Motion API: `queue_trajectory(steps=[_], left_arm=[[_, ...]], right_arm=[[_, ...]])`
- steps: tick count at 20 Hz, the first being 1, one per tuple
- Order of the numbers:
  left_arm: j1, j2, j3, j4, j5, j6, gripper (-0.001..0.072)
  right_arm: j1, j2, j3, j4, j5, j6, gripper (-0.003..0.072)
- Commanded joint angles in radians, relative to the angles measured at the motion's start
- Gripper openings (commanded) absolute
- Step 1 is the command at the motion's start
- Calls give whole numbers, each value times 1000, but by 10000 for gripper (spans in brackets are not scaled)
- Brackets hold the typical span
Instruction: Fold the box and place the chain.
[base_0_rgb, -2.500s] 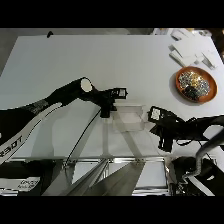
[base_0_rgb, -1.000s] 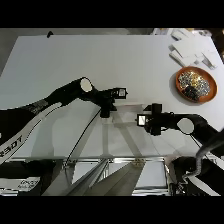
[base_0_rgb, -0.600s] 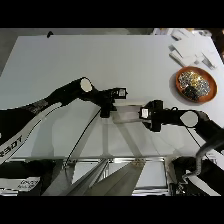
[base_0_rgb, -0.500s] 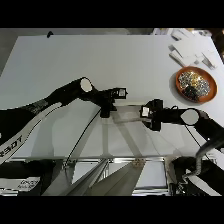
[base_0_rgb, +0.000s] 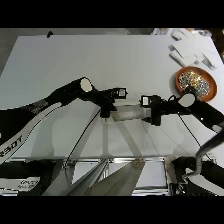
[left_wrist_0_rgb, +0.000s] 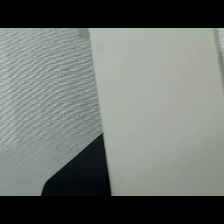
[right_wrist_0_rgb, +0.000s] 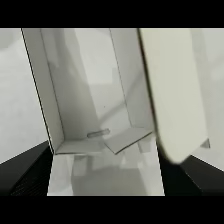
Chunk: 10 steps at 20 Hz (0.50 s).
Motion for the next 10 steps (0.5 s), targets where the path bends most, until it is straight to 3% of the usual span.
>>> queue_trajectory(steps=[1, 10], left_arm=[[0, 0, 1, 0, 0, 0, 10], [0, 0, 1, 0, 0, 0, 10]], right_arm=[[-6, -58, 21, 102, 40, -96, 685], [-6, -115, -22, 130, 64, -132, 677]])
